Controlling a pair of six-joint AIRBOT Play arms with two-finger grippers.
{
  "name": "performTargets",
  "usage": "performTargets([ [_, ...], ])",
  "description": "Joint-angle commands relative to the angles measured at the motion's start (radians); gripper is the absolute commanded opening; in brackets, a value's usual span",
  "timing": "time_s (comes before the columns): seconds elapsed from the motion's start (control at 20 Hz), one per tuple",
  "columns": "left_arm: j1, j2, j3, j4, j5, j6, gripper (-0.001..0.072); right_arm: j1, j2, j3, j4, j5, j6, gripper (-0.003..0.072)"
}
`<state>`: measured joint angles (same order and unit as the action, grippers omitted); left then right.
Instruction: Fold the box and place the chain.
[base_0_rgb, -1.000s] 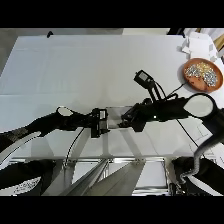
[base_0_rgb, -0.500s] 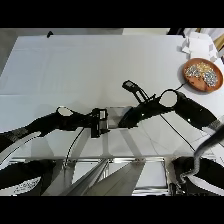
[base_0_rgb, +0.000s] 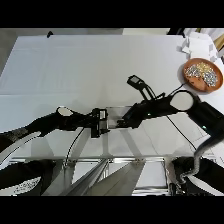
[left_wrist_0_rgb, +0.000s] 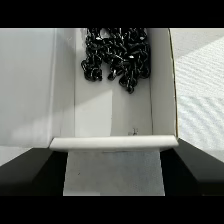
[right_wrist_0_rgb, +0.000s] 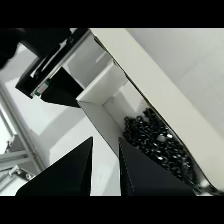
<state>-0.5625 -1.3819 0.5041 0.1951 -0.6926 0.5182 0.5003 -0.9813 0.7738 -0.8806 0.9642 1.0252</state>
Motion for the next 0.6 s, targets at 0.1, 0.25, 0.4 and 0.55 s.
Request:
performTargets([
  [0.1, 0.0, 0.0, 0.0, 0.0, 0.0, 0.0, 0.0269, -0.157, 0.22, 0.001, -0.283, 0.126, 0.251, 0.0181],
  [0.25, 0.0, 0.0, 0.0, 0.0, 0.0, 0.0, 0.0269, -0.319, 0.206, 0.001, -0.368, 0.179, 0.358, 0.0306],
  [0.4, 0.0, 0.0, 0.0, 0.0, 0.0, 0.0, 0.0269, -0.431, 0.119, 0.001, -0.372, 0.17, 0.358, 0.0305],
  [0.55, 0.0, 0.0, 0.0, 0.0, 0.0, 0.0, 0.0269, -0.436, -0.011, 0.001, -0.377, 0.156, 0.359, 0.0297],
])
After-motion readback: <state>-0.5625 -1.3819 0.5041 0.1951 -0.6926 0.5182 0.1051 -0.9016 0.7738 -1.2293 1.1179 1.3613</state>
